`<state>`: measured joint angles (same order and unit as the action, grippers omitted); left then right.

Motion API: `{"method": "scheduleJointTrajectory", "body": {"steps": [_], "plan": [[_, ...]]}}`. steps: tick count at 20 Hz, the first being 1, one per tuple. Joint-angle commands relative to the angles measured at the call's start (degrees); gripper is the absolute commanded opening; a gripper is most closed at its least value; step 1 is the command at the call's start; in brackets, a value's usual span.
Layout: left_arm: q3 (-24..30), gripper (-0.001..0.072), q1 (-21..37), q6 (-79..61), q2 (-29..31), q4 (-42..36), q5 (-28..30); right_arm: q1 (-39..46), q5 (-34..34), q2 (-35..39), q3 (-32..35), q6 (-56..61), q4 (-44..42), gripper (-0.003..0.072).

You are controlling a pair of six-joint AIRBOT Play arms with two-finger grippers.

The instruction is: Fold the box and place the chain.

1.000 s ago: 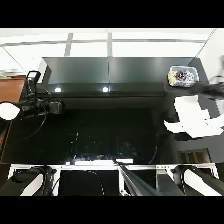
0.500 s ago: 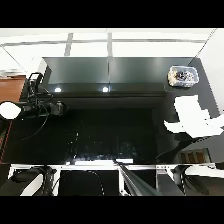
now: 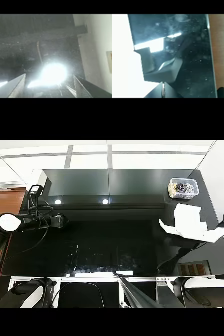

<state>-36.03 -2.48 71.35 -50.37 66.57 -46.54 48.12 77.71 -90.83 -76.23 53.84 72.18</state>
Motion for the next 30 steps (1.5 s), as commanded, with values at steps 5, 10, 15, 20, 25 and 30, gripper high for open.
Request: {"method": "scheduleJointTrajectory", "body": {"steps": [5,10,15,20,25,30], "plan": [[0.04,0.0709,-0.02,0.00,-0.04,0.04,-0.50,-8.74,-1.36,20.68,11.63,2.54,-10.73,0.0011],[0.76,0.0709,-0.09,-0.02,-0.74,-1.51,-0.33,-18.75,-14.97,40.19,32.61,2.49,-28.89,0.0011],[0.83,0.0709,-0.13,-5.64,-5.38,-16.65,-0.98,-38.71,-35.39,47.67,52.22,2.05,-45.05,0.0011],[-1.07,0.0709,-0.11,-14.60,-15.06,-30.12,-1.88,-58.07,-51.32,47.52,57.46,2.34,-47.08,0.0011],[-8.79,0.0709,-0.13,-25.16,-31.45,-44.50,-19.41,-61.44,-53.77,47.50,57.46,2.71,-47.04,0.0011],[-17.79,0.0709,-4.15,-25.49,-44.00,-46.45,-23.91,-61.44,-52.19,47.50,57.46,2.71,-46.69,0.0011]]}}
